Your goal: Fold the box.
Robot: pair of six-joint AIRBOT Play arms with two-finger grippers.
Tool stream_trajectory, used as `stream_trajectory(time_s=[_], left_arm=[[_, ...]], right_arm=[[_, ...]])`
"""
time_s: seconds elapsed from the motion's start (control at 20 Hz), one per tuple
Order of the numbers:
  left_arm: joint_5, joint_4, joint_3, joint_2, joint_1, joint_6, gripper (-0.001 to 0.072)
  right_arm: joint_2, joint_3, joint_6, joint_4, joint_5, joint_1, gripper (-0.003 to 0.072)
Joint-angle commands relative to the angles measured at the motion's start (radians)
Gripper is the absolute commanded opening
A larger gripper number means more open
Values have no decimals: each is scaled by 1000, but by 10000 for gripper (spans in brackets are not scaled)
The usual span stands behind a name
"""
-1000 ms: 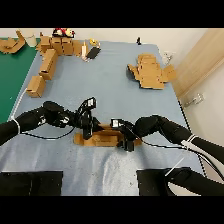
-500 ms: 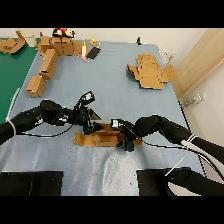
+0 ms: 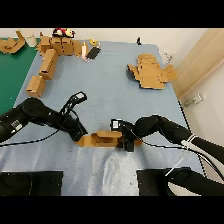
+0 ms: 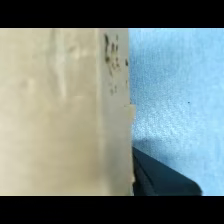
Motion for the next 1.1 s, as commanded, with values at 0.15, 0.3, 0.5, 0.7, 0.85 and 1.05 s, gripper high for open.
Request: stream_trajectory(time_s=[0.15, 0.3, 0.5, 0.7, 0.85, 1.05], left_arm=[[-80, -177, -51, -3, -178, -435, 12], [136, -257, -51, -61, -258, -434, 11], [398, -284, -50, -94, -266, -430, 12], [507, -284, -45, -96, -266, -381, 11], [531, -284, -39, -110, -231, -379, 11], [365, -270, 24, -214, -156, -325, 11]], right_arm=[[0, -1, 0, -3, -2, 0, 495], [0, -1, 0, -3, -1, 0, 495], [0, -1, 0, -3, -2, 0, 495], [0, -1, 0, -3, -2, 0, 495], [0, -1, 0, -4, -1, 0, 496], [0, -1, 0, -5, -1, 0, 495]])
